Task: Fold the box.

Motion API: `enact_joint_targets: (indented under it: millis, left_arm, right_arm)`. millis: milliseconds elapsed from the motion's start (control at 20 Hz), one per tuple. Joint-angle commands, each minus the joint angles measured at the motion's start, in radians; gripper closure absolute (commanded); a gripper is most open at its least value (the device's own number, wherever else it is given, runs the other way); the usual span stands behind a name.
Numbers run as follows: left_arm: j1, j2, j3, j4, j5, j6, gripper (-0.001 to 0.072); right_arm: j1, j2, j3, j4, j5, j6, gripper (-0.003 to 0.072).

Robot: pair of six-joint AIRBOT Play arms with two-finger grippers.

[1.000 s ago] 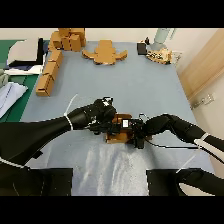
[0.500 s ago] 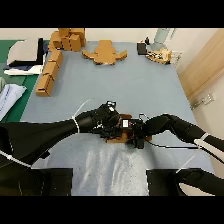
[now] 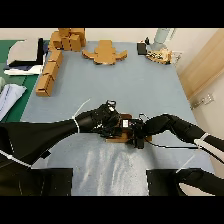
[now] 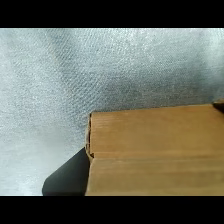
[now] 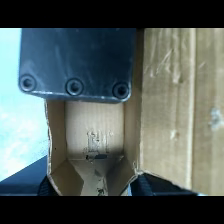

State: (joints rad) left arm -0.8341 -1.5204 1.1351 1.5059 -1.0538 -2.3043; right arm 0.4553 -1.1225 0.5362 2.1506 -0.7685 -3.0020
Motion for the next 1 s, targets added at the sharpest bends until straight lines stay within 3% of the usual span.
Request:
enact_joint_targets:
  millis: [0, 300, 400, 650, 950]
  left_arm:
    - [-0.001, 0.000, 0.000, -0.003, 0.005, 0.001, 0.0693]
    - [0.000, 0.000, 0.001, -0.018, 0.003, 0.003, 0.0679]
    - [0.001, 0.000, 0.001, -0.031, 0.001, -0.001, 0.0234]
    - [0.023, 0.002, 0.014, -0.051, -0.064, 0.000, 0.0232]
    - [0.078, 0.002, 0.134, -0.100, -0.170, 0.021, 0.0232]
  right_arm:
    - [0.000, 0.000, 0.000, 0.000, 0.000, -0.001, 0.0188]
    - [0.001, 0.000, 0.000, 0.000, 0.000, -0.001, 0.0188]
    - [0.000, 0.000, 0.000, 0.000, 0.000, -0.001, 0.0188]
    - [0.000, 0.000, 0.000, 0.000, 0.000, -0.001, 0.0188]
    - [0.000, 0.000, 0.000, 0.000, 0.000, -0.001, 0.0188]
